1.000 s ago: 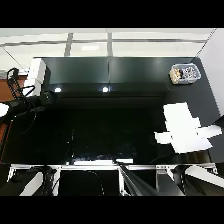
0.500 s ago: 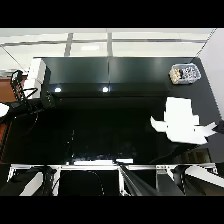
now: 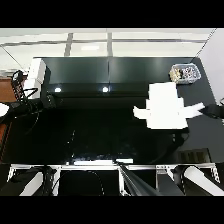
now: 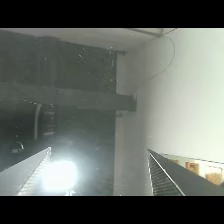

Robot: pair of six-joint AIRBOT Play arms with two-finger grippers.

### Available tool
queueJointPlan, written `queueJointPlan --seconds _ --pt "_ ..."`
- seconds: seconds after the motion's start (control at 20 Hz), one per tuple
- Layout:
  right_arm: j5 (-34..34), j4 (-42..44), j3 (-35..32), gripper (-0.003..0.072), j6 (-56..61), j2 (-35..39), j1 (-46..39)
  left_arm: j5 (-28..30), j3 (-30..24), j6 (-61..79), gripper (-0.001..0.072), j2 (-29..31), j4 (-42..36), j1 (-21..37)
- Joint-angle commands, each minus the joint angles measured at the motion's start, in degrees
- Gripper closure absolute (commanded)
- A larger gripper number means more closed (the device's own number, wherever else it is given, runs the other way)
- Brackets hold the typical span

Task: Fold the box and place the chain.

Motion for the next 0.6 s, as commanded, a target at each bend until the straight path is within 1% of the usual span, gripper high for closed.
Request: queueJointPlan --seconds 0.0,0.15,0.2,0.3,0.35,0.4,0.5,0.55 --pt "-2.14 11.54 -7.06 0.0676 -0.31 4.72 8.96 0.33 -0.02 0.11 0.0005 -0.07 -0.63 -1.38" --pt "-5.84 20.61 -15.39 0.0676 -2.86 6.14 17.94 0.98 0.00 1.07 0.0005 -0.81 -1.33 -5.86" --pt "-7.34 22.99 -17.90 0.0676 -3.32 6.14 20.46 1.16 0.00 1.09 0.0005 -1.49 -2.99 -7.72" --pt "-9.53 31.26 -23.19 0.0676 -7.74 6.14 24.46 2.14 0.09 1.44 0.0005 -3.50 -6.62 -11.52" --pt "-10.56 35.78 -25.66 0.0676 -10.64 6.14 25.94 2.23 0.31 3.04 0.0006 -4.96 -8.83 -13.40" --pt "-11.58 38.32 -27.61 0.0676 -12.94 6.14 27.08 2.10 0.68 4.63 0.0005 -6.73 -11.23 -14.84" --pt "-14.14 38.58 -30.21 0.0676 -13.86 6.14 28.26 1.05 2.45 4.92 0.0006 -11.47 -17.29 -16.57" --pt "-14.43 38.58 -30.88 0.0676 -14.45 6.14 28.22 -0.81 4.20 6.49 0.0005 -14.49 -19.98 -16.55"
